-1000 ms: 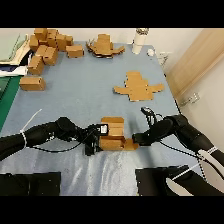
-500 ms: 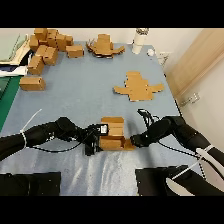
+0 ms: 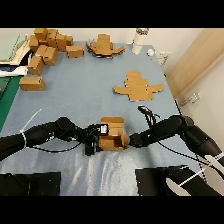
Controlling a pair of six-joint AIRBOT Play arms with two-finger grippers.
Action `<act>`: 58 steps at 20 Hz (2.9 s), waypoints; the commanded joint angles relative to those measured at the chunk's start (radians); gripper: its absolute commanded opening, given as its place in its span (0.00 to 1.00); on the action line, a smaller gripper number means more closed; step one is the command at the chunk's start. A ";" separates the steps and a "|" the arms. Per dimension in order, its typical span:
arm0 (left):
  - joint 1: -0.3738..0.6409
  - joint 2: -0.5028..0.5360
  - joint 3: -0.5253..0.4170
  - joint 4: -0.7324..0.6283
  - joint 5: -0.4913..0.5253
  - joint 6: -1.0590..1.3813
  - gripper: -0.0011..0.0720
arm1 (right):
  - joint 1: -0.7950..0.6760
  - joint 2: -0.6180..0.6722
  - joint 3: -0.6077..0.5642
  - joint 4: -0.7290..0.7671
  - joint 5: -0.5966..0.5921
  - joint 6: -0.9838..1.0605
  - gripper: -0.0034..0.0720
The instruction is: Fold the box.
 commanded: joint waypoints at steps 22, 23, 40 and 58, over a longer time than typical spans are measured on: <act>0.000 -0.001 0.001 0.000 0.000 0.000 0.66 | 0.218 -0.195 0.091 -0.081 0.167 0.227 0.71; 0.000 -0.001 0.001 0.000 0.000 0.000 0.66 | 0.266 -0.204 0.109 -0.172 0.158 0.343 0.71; 0.000 -0.001 0.001 0.000 0.000 0.000 0.66 | 0.543 -0.480 0.338 -0.478 -0.048 0.885 0.27; 0.000 -0.001 0.001 0.000 0.000 0.000 0.66 | 0.539 -0.336 0.375 -0.490 -0.114 0.853 0.63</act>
